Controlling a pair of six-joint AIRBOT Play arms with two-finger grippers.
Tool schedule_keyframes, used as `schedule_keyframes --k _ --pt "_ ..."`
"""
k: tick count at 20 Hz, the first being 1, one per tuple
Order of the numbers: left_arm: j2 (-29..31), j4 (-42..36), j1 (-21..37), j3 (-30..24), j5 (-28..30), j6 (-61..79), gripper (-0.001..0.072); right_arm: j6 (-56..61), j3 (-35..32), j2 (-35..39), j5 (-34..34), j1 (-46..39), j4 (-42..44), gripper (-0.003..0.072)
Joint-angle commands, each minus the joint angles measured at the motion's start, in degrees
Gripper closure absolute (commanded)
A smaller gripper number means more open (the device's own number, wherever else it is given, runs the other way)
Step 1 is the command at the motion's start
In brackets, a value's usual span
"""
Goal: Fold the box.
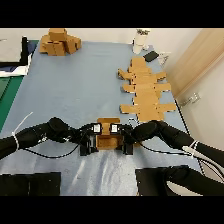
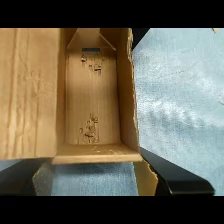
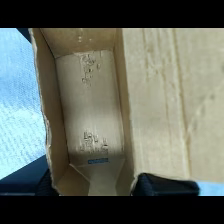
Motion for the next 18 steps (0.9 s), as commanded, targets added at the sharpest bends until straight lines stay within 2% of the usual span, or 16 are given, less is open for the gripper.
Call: schedule_keyframes --k 1,9,10,11,12,18 --pt "-0.68 0.31 -0.44 0.74 0.37 -0.28 0.0009 0.0 0.02 0.0 0.02 -0.02 0.0 0.0123" --pt "-1.42 0.28 -1.31 1.66 0.33 -0.33 0.001 0.0 0.02 0.0 0.0 -0.02 0.0 0.0123" --pt "-1.44 0.28 -1.31 1.66 0.35 -0.33 0.0046 0.02 0.02 0.0 0.0 -0.02 0.0 0.0123" --pt "-1.44 0.31 -1.31 1.66 0.31 -0.31 0.016 0.0 0.02 0.0 0.0 -0.02 0.0 0.0123" --pt "-1.46 0.31 -1.31 1.66 0.33 -0.31 0.0187 0.0 0.02 -0.02 0.02 -0.04 -0.02 0.0123" --pt "-1.46 0.31 -1.31 1.66 0.35 -0.31 0.0186 0.0 0.02 0.0 0.02 -0.02 0.0 0.0123"
